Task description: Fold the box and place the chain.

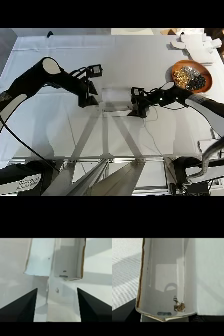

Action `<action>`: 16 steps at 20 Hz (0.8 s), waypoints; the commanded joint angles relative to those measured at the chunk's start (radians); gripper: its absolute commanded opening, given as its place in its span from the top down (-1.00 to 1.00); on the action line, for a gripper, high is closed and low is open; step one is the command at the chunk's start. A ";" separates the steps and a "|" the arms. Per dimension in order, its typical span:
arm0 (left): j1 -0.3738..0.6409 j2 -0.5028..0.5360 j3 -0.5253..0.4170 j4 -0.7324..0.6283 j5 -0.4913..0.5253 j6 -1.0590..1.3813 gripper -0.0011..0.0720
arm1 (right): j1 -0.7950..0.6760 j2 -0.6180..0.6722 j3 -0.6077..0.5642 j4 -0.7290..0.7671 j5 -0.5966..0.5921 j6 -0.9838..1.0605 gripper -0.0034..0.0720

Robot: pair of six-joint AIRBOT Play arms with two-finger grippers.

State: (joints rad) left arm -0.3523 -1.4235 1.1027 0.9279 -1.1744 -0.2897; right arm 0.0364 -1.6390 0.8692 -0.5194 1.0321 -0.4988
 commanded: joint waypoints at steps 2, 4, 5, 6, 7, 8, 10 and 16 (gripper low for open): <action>-0.004 0.002 -0.123 0.023 0.164 0.133 -0.58 | 0.000 0.000 0.000 0.000 0.000 0.000 -0.14; -0.003 -0.003 -0.185 0.011 0.225 0.240 -0.58 | 0.000 0.000 0.000 0.000 0.000 0.000 -0.14; -0.003 -0.009 -0.209 -0.016 0.242 0.292 -0.57 | 0.000 0.000 0.000 0.000 0.000 0.000 -0.14; -0.003 -0.016 -0.230 -0.049 0.253 0.345 -0.57 | 0.000 0.000 0.000 0.000 0.000 0.000 -0.14; -0.003 -0.026 -0.242 -0.077 0.256 0.391 -0.56 | 0.000 0.000 0.000 0.000 0.000 0.000 -0.14; -0.003 -0.036 -0.246 -0.099 0.254 0.430 -0.55 | 0.000 0.000 0.000 0.000 0.000 0.000 -0.14; -0.003 -0.052 -0.246 -0.140 0.258 0.470 -0.55 | 0.000 0.000 0.000 0.000 0.000 0.000 -0.14; -0.004 -0.062 -0.246 -0.179 0.184 0.518 -0.22 | 0.000 0.000 0.000 0.000 0.000 0.000 -0.14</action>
State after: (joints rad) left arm -0.3557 -1.4811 0.8600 0.7708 -0.9569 0.1886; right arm 0.0364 -1.6390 0.8692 -0.5194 1.0325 -0.4988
